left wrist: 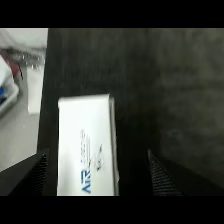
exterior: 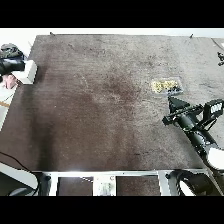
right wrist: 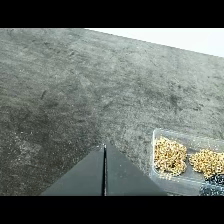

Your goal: Fold the box and place the chain.

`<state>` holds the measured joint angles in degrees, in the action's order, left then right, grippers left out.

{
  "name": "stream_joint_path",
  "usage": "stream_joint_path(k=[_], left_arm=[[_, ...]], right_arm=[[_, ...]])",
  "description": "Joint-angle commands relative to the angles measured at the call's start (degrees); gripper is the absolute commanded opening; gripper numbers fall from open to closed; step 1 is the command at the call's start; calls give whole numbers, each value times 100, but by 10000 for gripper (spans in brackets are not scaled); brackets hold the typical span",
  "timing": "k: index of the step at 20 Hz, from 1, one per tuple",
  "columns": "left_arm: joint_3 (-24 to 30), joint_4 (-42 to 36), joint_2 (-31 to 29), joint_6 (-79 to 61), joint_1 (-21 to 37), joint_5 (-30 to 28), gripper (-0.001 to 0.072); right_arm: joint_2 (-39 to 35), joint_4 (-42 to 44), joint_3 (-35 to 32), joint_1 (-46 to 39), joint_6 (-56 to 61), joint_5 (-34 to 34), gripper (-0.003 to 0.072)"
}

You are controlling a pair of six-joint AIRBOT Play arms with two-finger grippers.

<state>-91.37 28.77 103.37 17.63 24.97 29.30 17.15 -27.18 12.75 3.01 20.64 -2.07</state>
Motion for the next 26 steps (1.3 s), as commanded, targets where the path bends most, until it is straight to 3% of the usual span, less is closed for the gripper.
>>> stream_joint_path(k=[1, 2, 4, 6, 9, 14, 18, 21, 26], left_arm=[[-11, -4, -903, 136, 2, 697, 324], [-11, -33, -1193, 87, 11, 1034, 14], [70, -385, -1860, -52, 11, 1440, 4], [577, -986, -2706, -680, 11, 1222, 4], [2055, -1521, -4275, -1456, 4, 748, 5], [5121, -2267, -6988, -2273, -7, -413, 5], [6992, -2413, -8992, -2061, -7, -481, 4], [7705, -2413, -9659, -1794, -66, -623, 4], [7890, -2459, -9674, -1808, -778, -1338, 6]], right_arm=[[-4, 2, -2, 2, 0, -2, -14], [-4, 2, -2, 2, 0, 0, -14], [-4, 0, -2, 2, 0, 0, -14], [-4, 0, -2, 2, 0, 0, -14], [-4, 0, -2, 2, 0, -2, -14], [-4, 0, -2, 2, 0, -2, -14], [-4, 0, -2, 2, 0, 0, -14], [-4, 0, -2, 2, 0, 0, -14], [-4, 0, -2, 2, 0, -2, -14]])
